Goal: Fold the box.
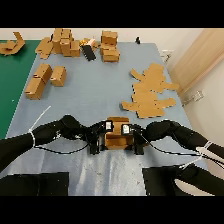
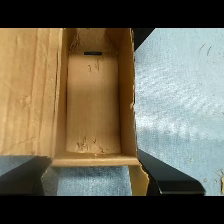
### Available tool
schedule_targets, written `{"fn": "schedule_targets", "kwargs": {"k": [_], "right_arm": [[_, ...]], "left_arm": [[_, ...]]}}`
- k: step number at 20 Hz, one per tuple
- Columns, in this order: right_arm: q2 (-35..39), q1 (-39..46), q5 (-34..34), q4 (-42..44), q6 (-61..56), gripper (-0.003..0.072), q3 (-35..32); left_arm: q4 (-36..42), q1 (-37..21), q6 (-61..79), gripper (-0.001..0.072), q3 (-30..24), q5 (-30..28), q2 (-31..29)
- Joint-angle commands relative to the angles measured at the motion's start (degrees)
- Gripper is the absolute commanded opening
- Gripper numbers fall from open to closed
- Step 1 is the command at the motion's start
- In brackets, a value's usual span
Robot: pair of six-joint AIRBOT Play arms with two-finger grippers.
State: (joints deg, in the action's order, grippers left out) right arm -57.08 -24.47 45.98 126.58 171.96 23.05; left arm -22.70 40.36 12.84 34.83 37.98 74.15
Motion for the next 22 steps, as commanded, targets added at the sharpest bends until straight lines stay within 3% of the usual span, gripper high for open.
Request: {"fn": "schedule_targets", "kwargs": {"k": [1,18,22], "right_arm": [[0.00,-0.04,-0.07,0.04,-0.02,0.0451,-0.04],[0.00,-0.04,-0.46,0.31,-0.02,0.0451,-0.04],[0.02,-0.04,-0.46,0.33,-0.02,0.0451,-0.04]], "left_arm": [[-0.02,0.04,0.02,0.0415,0.07,-0.07,0.04],[-0.28,0.39,0.42,0.0416,0.11,-0.20,0.09],[-0.90,2.78,0.87,0.0419,0.11,-3.67,0.11]]}}
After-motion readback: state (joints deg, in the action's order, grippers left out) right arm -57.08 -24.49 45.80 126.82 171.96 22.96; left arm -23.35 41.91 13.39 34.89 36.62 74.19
